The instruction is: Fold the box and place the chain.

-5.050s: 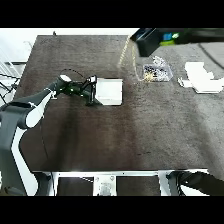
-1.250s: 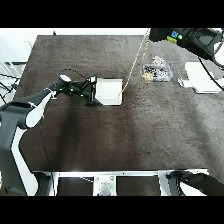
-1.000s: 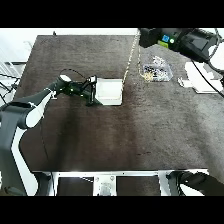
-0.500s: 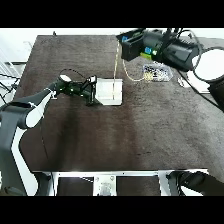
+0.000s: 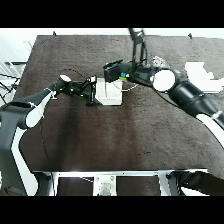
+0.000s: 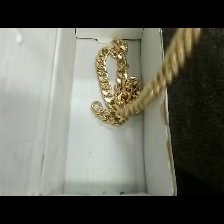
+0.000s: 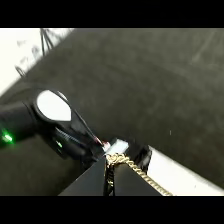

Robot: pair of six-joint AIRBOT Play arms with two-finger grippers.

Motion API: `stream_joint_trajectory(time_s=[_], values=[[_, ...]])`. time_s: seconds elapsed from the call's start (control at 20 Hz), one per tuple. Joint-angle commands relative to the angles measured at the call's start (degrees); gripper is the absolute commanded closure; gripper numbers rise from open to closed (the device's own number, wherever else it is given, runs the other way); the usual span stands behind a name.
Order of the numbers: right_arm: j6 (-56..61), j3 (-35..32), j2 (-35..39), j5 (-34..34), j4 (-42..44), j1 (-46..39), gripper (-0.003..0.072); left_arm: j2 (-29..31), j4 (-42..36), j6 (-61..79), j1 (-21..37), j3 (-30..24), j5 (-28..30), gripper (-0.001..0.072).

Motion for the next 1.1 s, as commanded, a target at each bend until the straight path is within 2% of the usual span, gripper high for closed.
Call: stream_joint_trajectory(time_s=[0.0,0.2,0.3,0.35,0.45,0.5,0.7,0.85,0.9,0.95,1.05], values=[[2.2,-0.3,-6.4,-0.7,0.0,0.6,0.0676,0.0,0.0,0.0,0.0,0.0,0.0,0.0424],[2.1,-0.3,-13.7,-0.8,-0.2,0.5,0.0675,0.0,0.0,0.0,0.0,0.0,0.0,0.0424],[1.5,-0.3,-15.0,-0.5,-0.3,0.1,0.0673,0.0,0.0,0.0,0.0,0.0,0.0,0.0424],[1.5,-0.3,-14.8,-0.5,-0.9,-0.4,0.0622,0.0,0.0,0.0,0.0,0.0,0.0,0.0424],[1.5,-0.3,-12.9,0.7,-1.4,-2.1,0.0327,0.0,0.0,0.0,0.0,0.0,0.0,0.0424],[1.5,-0.3,-11.2,2.4,-2.6,-3.3,0.0305,0.0,0.0,0.0,0.0,0.0,0.0,0.0424],[1.6,-1.2,-5.0,8.4,-11.2,-11.3,0.0305,0.0,0.0,0.0,0.0,0.0,0.0,0.0424],[3.6,-3.7,-4.6,7.8,-11.6,-21.4,0.0303,0.0,0.0,0.0,0.0,0.0,0.0,0.0424],[5.6,-4.9,-5.5,5.7,-11.6,-24.8,0.0262,0.0,0.0,0.0,0.0,0.0,0.0,0.0424],[7.4,-5.5,-7.1,3.6,-10.5,-27.6,0.0216,0.0,0.0,0.0,0.0,0.0,0.1,0.0424],[7.6,-5.1,-11.8,0.4,-4.0,-31.6,0.021,0.0,0.0,0.0,0.0,0.0,0.0,0.0424]])
